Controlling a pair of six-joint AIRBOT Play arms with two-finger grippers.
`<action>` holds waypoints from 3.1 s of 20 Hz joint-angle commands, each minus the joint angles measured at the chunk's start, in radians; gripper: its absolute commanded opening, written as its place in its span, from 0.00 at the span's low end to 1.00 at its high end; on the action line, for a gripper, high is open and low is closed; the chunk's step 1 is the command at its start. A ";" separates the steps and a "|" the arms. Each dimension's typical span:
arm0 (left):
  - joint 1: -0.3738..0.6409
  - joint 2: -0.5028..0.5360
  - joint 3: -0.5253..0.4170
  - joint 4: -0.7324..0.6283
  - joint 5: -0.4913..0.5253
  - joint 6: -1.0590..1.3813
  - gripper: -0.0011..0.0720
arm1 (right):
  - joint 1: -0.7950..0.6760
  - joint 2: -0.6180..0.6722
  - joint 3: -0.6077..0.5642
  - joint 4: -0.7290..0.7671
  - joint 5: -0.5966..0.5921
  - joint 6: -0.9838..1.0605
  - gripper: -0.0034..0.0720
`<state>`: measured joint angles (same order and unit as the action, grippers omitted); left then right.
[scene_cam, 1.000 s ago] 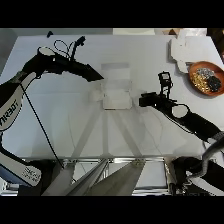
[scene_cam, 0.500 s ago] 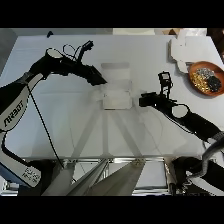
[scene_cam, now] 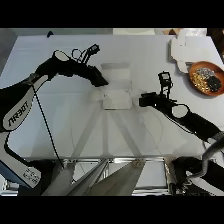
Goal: Fold the box and place the chain.
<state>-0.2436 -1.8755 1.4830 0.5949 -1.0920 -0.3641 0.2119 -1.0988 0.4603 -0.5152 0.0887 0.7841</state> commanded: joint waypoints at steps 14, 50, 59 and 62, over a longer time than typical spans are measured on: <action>-0.043 -0.029 0.010 0.001 -0.041 0.006 0.36 | 0.001 0.000 0.000 0.000 0.000 0.000 0.06; -0.045 -0.008 0.010 0.011 -0.081 0.046 0.02 | -0.005 0.044 0.003 -0.004 -0.001 0.000 0.66; 0.016 0.356 -0.041 0.114 -0.277 -0.018 0.01 | -0.289 0.335 0.003 -0.012 0.018 0.000 0.65; 0.051 0.460 -0.267 -0.001 -0.211 0.121 0.01 | -0.384 0.349 0.003 -0.078 0.072 -0.001 0.65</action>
<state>-0.2237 -1.5124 1.3609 0.6949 -1.3285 -0.3424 -0.0864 -0.7837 0.4622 -0.5446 0.1196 0.7834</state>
